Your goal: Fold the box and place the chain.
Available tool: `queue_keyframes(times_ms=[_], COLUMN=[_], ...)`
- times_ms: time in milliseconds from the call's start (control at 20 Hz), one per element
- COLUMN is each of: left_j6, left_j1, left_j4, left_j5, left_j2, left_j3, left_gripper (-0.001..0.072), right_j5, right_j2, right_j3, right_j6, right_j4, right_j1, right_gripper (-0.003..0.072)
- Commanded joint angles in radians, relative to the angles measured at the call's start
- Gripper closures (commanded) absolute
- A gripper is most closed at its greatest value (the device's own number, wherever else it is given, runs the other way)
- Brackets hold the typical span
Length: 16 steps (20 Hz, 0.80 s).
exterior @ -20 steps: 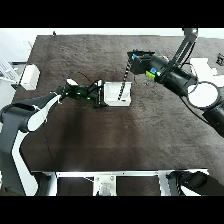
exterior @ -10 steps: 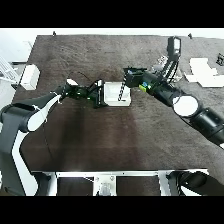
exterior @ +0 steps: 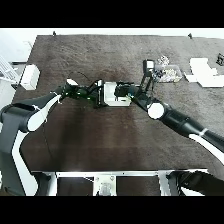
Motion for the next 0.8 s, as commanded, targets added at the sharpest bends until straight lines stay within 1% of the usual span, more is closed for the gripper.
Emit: queue_keyframes(times_ms=[0,150,200,300,350,400,450,550,650,750], left_j6=[0.0,0.0,0.0,0.0,0.0,0.0,0.0,0.0,0.0,0.0], left_j1=[0.001,0.001,0.001,0.001,0.001,0.001,0.001,0.001,0.001,0.001], left_j4=[0.0,0.0,0.0,0.0,0.0,0.0,0.0,0.0,0.0,0.0], left_j5=[0.0,0.0,0.0,0.0,0.0,0.0,0.0,0.0,0.0,0.0], left_j2=[0.0,0.0,0.0,0.0,0.0,0.0,0.0,0.0,0.0,0.0], left_j3=[0.0,0.0,0.0,0.0,0.0,0.0,0.0,0.0,0.0,0.0], left_gripper=[0.0362,0.0362,0.0362,0.0362,0.0362,0.0362,0.0362,0.0363,0.0362,0.0362], right_j5=[-0.055,-0.107,-0.131,-0.137,-0.137,-0.137,-0.137,-0.137,-0.132,-0.078], right_j2=[-0.107,-0.183,-0.2,-0.209,-0.207,-0.206,-0.202,-0.167,-0.103,-0.036], right_j3=[-0.002,0.0,0.0,0.006,0.011,0.018,0.025,0.026,0.022,0.016], right_j6=[0.024,0.024,0.024,0.024,0.024,0.024,0.022,0.016,-0.042,-0.084], right_j4=[0.002,0.002,0.002,0.001,0.001,0.001,-0.001,-0.003,-0.002,-0.002], right_j1=[0.014,0.011,0.011,0.003,0.001,-0.003,-0.005,-0.013,-0.043,-0.115], right_gripper=[0.0682,0.0681,0.068,0.0675,0.0506,0.0239,0.019,0.019,0.019,0.019])
